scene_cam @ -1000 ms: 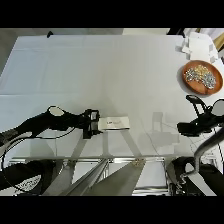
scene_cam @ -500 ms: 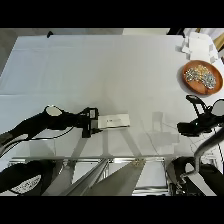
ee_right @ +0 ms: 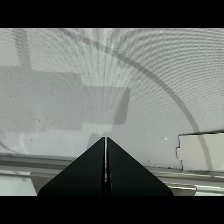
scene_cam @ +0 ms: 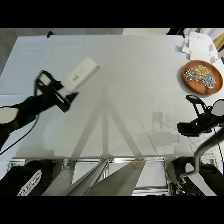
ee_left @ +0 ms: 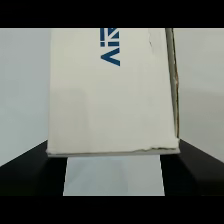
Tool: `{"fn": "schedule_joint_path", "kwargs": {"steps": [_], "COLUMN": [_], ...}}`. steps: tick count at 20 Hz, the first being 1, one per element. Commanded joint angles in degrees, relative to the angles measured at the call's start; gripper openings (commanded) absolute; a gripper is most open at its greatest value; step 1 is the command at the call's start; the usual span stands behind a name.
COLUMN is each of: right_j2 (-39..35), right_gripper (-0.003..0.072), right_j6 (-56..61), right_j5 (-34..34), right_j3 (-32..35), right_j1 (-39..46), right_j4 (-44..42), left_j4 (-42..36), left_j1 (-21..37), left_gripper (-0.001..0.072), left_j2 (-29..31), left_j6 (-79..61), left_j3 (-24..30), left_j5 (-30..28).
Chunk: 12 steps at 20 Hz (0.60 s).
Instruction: Fold the box and place the chain.
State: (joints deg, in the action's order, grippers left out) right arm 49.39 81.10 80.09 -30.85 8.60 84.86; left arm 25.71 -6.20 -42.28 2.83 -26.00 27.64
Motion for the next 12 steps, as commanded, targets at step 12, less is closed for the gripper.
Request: {"fn": "schedule_joint_path", "kwargs": {"steps": [12], "right_j2": [0.02], "right_gripper": [0.0016], "right_j6": [0.02], "right_j5": [0.02], "right_j3": [0.02], "right_j1": [0.04], "right_j4": [-0.02], "left_j4": [12.94], "left_j1": [27.87], "left_gripper": [0.0008], "left_j2": [-1.92], "left_j6": [23.02], "left_j3": [0.22], "left_j5": [-6.05]}}
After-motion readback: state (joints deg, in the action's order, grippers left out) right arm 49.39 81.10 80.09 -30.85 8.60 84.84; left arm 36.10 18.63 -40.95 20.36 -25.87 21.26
